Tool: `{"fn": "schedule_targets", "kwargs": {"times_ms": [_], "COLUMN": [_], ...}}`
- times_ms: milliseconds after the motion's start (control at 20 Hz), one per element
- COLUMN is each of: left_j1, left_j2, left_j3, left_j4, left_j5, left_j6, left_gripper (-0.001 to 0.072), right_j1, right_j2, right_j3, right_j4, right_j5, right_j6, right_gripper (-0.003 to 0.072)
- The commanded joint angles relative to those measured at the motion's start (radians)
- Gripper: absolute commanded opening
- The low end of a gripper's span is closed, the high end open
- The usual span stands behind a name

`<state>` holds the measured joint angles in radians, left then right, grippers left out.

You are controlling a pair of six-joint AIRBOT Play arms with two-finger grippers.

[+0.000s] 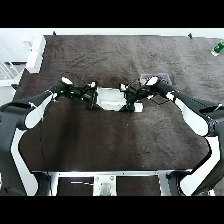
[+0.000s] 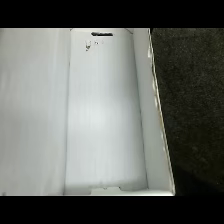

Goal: Fold the box and place the chain.

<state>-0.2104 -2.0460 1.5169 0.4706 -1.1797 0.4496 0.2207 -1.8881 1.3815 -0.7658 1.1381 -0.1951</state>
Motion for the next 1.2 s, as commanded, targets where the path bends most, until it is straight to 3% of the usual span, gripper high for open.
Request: {"fn": "schedule_targets", "kwargs": {"times_ms": [0,50,100,550,850,1000,1050,1100,1150], "left_j1": [0.0,0.0,0.0,0.0,0.0,0.0,0.0,0.0,0.0], "left_j2": [0.0,0.0,0.0,0.0,0.0,0.0,0.0,0.0,0.0], "left_j3": [0.0,0.0,0.0,0.0,0.0,0.0,0.0,0.0,0.0], "left_j4": [0.0,0.0,0.0,0.0,0.0,0.0,0.001,0.001,0.001], "left_j5": [0.002,0.002,0.002,0.002,0.002,0.002,0.002,0.002,0.004], "left_j6": [0.0,0.0,0.0,0.0,0.0,0.0,0.0,0.0,0.0], "left_gripper": [0.0409,0.0409,0.0409,0.0408,0.0408,0.0409,0.0409,0.0408,0.0409], "right_j1": [-0.001,-0.001,-0.003,-0.106,-0.188,-0.224,-0.233,-0.24,-0.243], "right_j2": [0.002,0.002,0.002,0.016,0.073,0.11,0.12,0.131,0.14], "right_j3": [0.023,0.034,0.047,0.075,0.075,0.074,0.075,0.074,0.074], "right_j4": [-0.005,-0.006,-0.008,-0.069,-0.073,-0.004,0.032,0.066,0.102], "right_j5": [-0.008,-0.012,-0.016,-0.018,0.077,0.129,0.164,0.212,0.261], "right_j6": [0.0,0.001,0.001,0.085,0.122,0.171,0.182,0.192,0.212], "right_gripper": [0.062,0.0621,0.0668,0.0668,0.0667,0.0649,0.051,0.0268,0.0075]}}
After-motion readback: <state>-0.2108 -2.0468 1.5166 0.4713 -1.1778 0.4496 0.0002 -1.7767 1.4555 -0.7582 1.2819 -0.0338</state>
